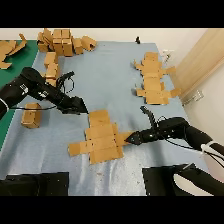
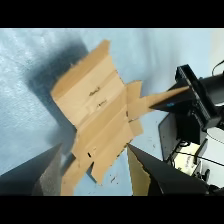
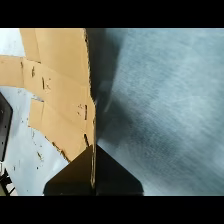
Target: Fold the box.
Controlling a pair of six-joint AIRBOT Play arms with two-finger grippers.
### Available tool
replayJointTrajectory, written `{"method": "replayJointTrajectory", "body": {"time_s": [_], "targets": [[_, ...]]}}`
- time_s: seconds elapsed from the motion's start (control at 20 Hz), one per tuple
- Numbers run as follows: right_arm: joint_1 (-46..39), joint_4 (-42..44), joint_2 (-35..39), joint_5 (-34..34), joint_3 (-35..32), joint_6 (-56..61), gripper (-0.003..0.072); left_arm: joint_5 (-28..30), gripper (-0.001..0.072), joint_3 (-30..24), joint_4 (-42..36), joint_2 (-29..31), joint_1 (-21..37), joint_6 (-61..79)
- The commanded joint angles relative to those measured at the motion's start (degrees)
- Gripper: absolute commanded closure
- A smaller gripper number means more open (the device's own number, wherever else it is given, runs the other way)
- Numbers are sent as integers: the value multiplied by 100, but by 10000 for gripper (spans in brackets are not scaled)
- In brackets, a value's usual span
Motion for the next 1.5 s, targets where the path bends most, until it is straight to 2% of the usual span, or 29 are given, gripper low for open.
{"method": "replayJointTrajectory", "body": {"time_s": [0.0, 0.2, 0.3, 0.5, 0.65, 0.8, 1.0, 1.2, 1.25, 1.3, 1.35, 1.45], "targets": [[44, 431, 271, 146, -229, -483, 685, 87, 115, -227, 2, -195, 101, 22], [46, 527, 271, 179, -232, -581, 685, 254, 115, -649, -625, -649, 103, 463], [46, 525, 271, 179, -232, -581, 685, 295, 115, -658, -1071, -894, 103, 752], [46, 525, 271, 184, -232, -584, 685, 697, 115, -656, -1169, -1231, 94, 918], [46, 522, 271, 184, -232, -586, 685, 828, 115, -654, -1731, -1377, -11, 1478], [46, 522, 269, 184, -232, -584, 685, 798, 116, -647, -1899, -1569, -160, 1792], [44, 520, 267, 184, -232, -584, 685, 476, 116, -645, -2608, -1687, -175, 2415], [44, 522, 267, 186, -232, -581, 685, 179, 119, -649, -2402, -1687, -170, 2533], [44, 522, 267, 186, -232, -581, 685, 92, 137, -649, -2400, -1687, -170, 2535], [44, 525, 267, 188, -232, -581, 684, 11, 324, -649, -2380, -1687, -170, 2577], [44, 525, 267, 188, -232, -581, 685, -46, 358, -649, -2337, -1687, -170, 2621], [44, 525, 267, 188, -232, -581, 685, -79, 357, -651, -2302, -1690, -170, 2621]]}}
